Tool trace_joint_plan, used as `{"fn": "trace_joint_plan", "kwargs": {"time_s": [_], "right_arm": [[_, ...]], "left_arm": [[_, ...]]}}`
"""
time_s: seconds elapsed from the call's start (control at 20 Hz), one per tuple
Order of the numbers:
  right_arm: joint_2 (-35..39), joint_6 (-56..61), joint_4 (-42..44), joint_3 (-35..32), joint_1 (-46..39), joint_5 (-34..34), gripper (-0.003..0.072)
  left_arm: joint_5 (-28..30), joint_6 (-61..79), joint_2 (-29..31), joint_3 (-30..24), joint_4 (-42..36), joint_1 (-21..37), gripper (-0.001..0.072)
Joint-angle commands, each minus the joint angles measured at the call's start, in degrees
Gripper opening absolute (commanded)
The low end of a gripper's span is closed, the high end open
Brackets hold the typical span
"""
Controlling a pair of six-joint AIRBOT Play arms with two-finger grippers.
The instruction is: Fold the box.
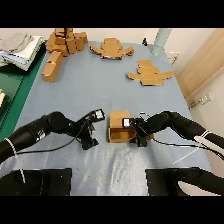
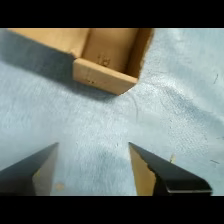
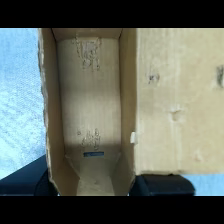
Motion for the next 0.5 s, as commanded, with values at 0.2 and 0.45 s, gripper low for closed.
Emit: {"fn": "trace_joint_plan", "kwargs": {"time_s": [0.2, 0.45], "right_arm": [[0.04, 0.00, 0.00, 0.02, 0.02, 0.00, 0.0522], [0.04, 0.00, 0.00, 0.02, 0.02, 0.00, 0.0522]], "left_arm": [[8.70, 35.01, -9.60, -0.85, -25.64, -3.06, 0.0698], [4.90, 35.21, -14.62, 3.48, -25.64, -2.82, 0.0698]]}}
